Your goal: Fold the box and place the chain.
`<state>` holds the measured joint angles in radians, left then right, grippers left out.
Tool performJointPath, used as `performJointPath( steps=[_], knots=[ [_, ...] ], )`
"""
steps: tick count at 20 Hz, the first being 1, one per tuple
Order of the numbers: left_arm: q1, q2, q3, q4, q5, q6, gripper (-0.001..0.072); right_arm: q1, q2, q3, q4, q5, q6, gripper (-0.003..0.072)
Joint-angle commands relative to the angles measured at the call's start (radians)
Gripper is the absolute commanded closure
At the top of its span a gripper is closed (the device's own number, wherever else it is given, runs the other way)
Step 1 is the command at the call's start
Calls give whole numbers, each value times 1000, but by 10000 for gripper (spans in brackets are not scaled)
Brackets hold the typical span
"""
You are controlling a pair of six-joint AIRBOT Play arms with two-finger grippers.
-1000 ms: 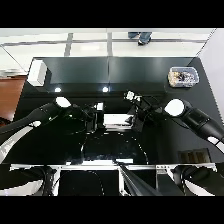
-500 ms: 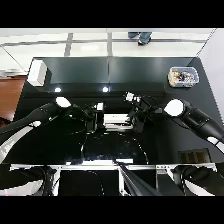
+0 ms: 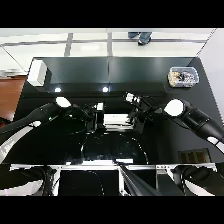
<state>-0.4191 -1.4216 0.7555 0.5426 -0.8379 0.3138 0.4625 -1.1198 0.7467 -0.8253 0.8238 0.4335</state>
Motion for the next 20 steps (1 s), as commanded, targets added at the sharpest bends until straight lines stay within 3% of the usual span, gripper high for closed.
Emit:
performJointPath(
  steps=[1, 20],
  knots=[
    [0, -1, 1, 0, 0, 0, 364, 1, 0, 0, 0, 1, 0, 419],
    [0, -1, 1, 0, 0, 0, 364, -3, 3, -8, -17, 73, 40, 419]
  ],
)
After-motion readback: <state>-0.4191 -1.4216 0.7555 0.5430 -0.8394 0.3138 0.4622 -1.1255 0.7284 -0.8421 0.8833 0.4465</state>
